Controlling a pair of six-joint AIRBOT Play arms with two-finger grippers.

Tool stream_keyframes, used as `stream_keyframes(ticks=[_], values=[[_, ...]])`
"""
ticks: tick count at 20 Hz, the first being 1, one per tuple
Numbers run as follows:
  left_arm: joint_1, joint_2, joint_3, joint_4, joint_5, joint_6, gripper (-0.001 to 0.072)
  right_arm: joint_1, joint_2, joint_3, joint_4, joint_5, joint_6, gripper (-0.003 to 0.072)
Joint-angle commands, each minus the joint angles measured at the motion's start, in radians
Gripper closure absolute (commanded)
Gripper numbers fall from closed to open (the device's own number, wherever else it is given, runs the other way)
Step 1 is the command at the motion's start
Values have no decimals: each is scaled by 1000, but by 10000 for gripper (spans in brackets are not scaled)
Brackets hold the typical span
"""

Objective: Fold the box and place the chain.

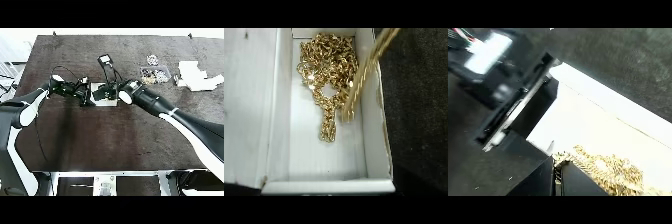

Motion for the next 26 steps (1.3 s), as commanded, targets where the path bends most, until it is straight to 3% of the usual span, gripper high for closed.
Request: stream_keyframes(ticks=[1, 2, 3, 4, 7, 11, 16, 23, 24, 26], values=[[0, 0, 0, 0, 0, 0, 234, -8, -70, 0, 3, -56, 0, 595], [0, 0, 0, 0, 0, 0, 234, -16, -63, 0, 0, -45, 0, 333], [0, 0, 0, 1, 0, 0, 234, -31, -50, 0, -6, -20, 0, 165], [0, 0, 0, 0, 0, 0, 234, -49, -33, 0, -6, 15, 0, 153], [0, 0, 0, 0, 0, 0, 234, -130, 43, -22, -74, 162, -3, 153], [0, 0, 0, 0, 0, 0, 234, -333, 124, -141, -110, 151, 43, 153], [0, 0, 0, 0, 1, 0, 234, -579, 5, -188, 111, -120, 34, 153], [0, 0, 0, 0, 1, 0, 234, -594, -228, -97, 287, -338, -24, 176], [0, 0, 0, 0, 1, 0, 234, -591, -257, -72, 296, -338, -27, 207], [0, 0, 0, 0, 2, 0, 234, -586, -295, -38, 294, -340, -43, 368]])
